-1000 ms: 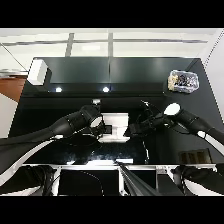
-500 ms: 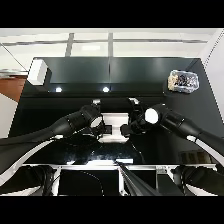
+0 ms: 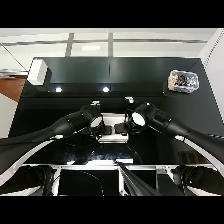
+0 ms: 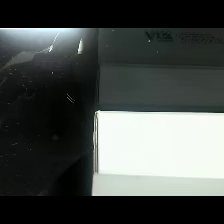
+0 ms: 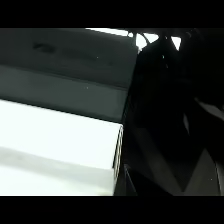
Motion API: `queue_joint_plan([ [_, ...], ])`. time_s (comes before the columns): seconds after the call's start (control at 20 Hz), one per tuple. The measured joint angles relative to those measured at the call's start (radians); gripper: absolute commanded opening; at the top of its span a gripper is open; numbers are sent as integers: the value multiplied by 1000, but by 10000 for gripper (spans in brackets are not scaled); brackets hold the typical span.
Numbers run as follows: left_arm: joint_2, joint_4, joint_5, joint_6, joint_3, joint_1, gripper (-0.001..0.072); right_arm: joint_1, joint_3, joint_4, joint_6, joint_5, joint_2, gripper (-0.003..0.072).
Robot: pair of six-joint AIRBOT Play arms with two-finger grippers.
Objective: Fold the box and place the chain.
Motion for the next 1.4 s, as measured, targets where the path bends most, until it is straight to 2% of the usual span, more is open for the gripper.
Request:
queue_joint_plan([
  [0.7,0,0,-1,0,0,0,25,5,14,3,78,29,-76,225],
  [0.75,0,0,-1,0,0,0,25,5,14,4,80,26,-80,213],
  [0.8,0,0,-1,0,0,0,25,5,14,4,80,24,-81,165],
  [1.1,0,0,-1,0,0,0,25,5,14,5,84,15,-85,165],
  [1.15,0,0,-1,0,0,0,25,5,14,5,85,14,-85,116],
  [1.2,0,0,-1,0,0,0,25,5,14,5,87,13,-85,116],
  [1.25,0,0,-1,0,0,0,25,5,14,4,89,13,-85,47],
  [1.4,0,0,-2,-2,0,0,25,5,15,2,96,12,-85,43],
])
